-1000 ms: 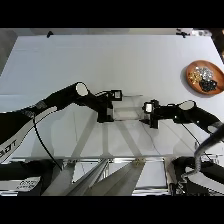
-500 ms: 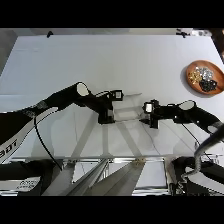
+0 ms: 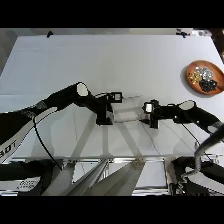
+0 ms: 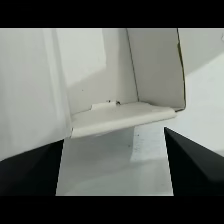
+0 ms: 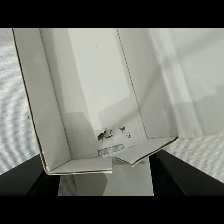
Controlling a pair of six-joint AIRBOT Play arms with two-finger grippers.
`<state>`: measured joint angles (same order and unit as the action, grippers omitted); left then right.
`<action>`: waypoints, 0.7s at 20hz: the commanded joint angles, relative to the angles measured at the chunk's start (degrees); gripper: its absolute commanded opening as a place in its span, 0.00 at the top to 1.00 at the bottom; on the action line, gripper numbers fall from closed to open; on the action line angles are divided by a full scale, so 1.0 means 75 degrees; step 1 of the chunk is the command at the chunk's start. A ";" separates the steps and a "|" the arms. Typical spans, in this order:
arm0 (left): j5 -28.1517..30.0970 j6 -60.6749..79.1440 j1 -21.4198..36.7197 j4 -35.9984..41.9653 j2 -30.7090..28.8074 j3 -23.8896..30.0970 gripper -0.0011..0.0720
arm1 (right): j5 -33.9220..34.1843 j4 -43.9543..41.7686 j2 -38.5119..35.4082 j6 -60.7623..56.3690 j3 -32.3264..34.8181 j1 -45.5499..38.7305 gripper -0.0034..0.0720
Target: Fold the box and place the chain.
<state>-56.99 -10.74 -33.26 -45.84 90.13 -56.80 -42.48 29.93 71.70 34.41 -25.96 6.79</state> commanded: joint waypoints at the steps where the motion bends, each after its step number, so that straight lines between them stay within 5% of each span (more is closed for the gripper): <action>1: -0.0058 -0.0472 -0.0009 0.0213 -0.0009 0.0000 0.01 | -0.0003 0.0000 0.0003 -0.0003 0.0003 0.0000 0.20; 14: 0.0140 -0.1236 -0.0239 0.0799 -0.0009 0.0000 0.01 | 0.0000 0.0000 0.0000 -0.0003 0.0000 0.0000 0.20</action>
<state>-56.49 -19.11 -34.98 -42.81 90.08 -56.80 -42.48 29.93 71.70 34.39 -25.96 6.79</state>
